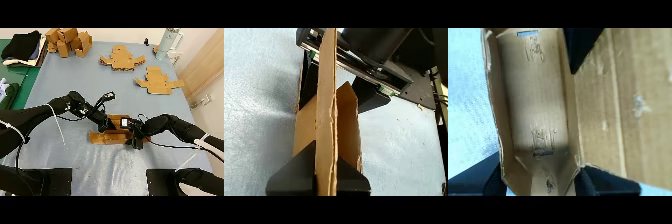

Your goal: Fold the box.

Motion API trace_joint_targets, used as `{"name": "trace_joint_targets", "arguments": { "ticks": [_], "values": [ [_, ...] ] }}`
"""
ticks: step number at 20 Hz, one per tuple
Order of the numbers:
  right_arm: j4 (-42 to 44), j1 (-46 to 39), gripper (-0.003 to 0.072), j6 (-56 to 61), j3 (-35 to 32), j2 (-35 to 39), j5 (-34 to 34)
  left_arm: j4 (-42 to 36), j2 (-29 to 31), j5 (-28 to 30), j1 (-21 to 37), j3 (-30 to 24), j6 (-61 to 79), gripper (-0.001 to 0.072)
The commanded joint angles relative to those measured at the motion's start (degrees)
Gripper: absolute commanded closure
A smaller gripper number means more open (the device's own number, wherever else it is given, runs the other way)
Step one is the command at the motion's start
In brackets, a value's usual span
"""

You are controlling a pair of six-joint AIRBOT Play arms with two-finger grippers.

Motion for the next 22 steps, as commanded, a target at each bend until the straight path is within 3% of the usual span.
{"name": "trace_joint_targets", "arguments": {
  "ticks": [1,4,5,6,10,11,12,22],
  "values": [
    [-0.02,0.04,0.0248,-0.33,-0.02,0.04,0.28,0.00,-0.04,0.02,0.02,0.00,0.00,0.0694],
    [-0.02,0.04,0.0245,-1.20,-0.02,0.04,0.28,0.00,-0.04,0.04,0.04,0.00,0.00,0.0694],
    [-0.02,0.04,0.0227,-1.29,-0.02,0.04,0.28,0.00,-0.04,0.04,0.04,0.00,0.00,0.0694],
    [-0.02,0.04,0.0157,-1.36,-0.02,0.04,0.31,0.00,-0.04,0.02,0.02,0.00,0.00,0.0694],
    [0.02,0.07,0.0140,-2.16,-0.02,0.04,0.79,0.00,-0.04,0.02,0.04,0.00,0.00,0.0695],
    [0.02,0.11,0.0068,-2.16,-0.02,0.04,0.94,0.00,-0.04,0.02,0.02,0.00,0.00,0.0694],
    [0.00,0.26,0.0041,-2.16,-0.02,0.04,1.01,0.00,-0.04,0.02,0.02,0.00,0.00,0.0695],
    [-0.42,0.63,0.0043,-2.12,0.02,2.82,1.38,0.00,-0.04,0.04,0.02,0.00,0.00,0.0695]
  ]
}}
